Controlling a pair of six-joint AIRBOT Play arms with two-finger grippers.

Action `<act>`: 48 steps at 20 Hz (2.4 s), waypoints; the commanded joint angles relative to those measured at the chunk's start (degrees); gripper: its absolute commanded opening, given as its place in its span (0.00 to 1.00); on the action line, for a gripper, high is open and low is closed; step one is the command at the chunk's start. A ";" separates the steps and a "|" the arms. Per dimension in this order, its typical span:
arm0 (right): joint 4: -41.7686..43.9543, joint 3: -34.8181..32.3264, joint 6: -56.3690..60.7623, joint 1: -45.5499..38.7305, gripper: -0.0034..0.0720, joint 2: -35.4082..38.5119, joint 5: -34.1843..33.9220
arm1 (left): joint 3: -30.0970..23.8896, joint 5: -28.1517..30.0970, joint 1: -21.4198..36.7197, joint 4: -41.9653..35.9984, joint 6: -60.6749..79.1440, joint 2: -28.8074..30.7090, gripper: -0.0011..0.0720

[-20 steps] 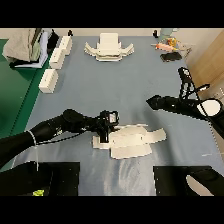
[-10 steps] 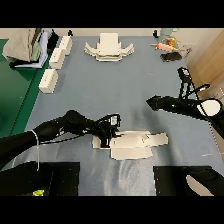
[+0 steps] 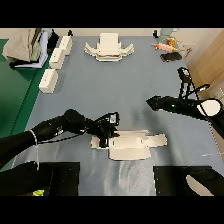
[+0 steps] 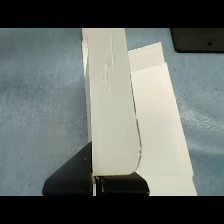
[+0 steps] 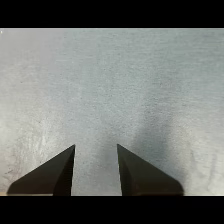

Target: Fold the box.

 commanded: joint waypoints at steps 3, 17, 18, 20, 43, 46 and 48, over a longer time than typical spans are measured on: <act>0.02 0.02 0.00 0.00 0.58 -0.02 0.02 | 2.34 -6.60 6.03 -0.33 -1.46 0.07 0.04; 0.15 0.02 -0.42 0.00 0.58 -0.02 0.02 | -1.92 -3.04 -1.09 1.77 -2.43 -0.74 0.04; 0.15 0.02 -0.42 0.00 0.58 -0.02 0.04 | -1.92 -3.30 -1.22 1.79 -2.56 -0.74 0.04; 0.15 0.02 -0.44 0.00 0.58 -0.02 0.04 | -1.92 -3.32 -1.20 1.88 -4.46 -0.74 0.04; 0.13 0.04 -0.46 -0.02 0.32 -0.02 4.35 | -1.90 2.21 -1.16 2.45 -7.23 3.93 0.04; 0.15 0.04 -1.05 -0.02 0.33 0.00 4.37 | -1.90 2.91 -1.16 2.69 -6.97 3.89 0.04; 0.15 0.04 -1.07 -0.02 0.35 0.00 4.39 | -1.90 2.75 -1.16 2.69 -6.97 3.89 0.04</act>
